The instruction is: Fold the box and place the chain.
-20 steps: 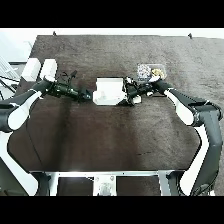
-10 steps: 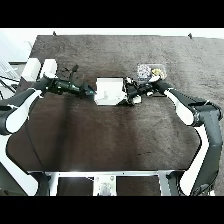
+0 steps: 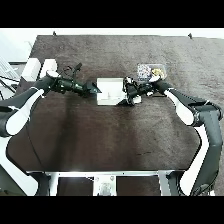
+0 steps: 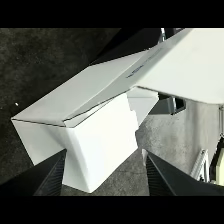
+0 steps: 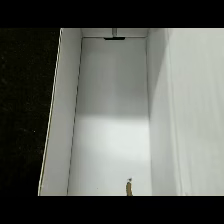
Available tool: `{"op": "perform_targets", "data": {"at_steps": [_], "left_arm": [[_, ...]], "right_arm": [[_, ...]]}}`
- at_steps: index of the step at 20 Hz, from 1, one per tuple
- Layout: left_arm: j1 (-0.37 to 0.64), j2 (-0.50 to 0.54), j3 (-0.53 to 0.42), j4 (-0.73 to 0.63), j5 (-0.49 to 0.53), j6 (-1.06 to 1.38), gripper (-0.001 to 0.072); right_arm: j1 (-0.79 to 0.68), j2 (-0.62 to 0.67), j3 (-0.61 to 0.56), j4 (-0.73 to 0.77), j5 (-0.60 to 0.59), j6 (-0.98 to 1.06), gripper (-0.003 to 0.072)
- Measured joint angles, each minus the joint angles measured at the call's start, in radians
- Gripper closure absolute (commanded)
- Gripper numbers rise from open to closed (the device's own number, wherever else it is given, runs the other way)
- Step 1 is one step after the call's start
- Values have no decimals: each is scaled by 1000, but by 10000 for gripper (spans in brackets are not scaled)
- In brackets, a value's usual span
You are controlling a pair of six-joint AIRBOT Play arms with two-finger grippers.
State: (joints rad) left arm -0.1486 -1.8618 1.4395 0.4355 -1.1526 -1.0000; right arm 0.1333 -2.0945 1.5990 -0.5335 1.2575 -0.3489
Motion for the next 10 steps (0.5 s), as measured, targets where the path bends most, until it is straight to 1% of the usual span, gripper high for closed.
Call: {"op": "perform_targets", "data": {"at_steps": [5,10], "left_arm": [[-44,26,6,58,51,-89,159],[-101,32,68,236,67,-266,159]], "right_arm": [[0,0,0,-2,-1,2,115],[0,1,0,-2,0,0,115]]}}
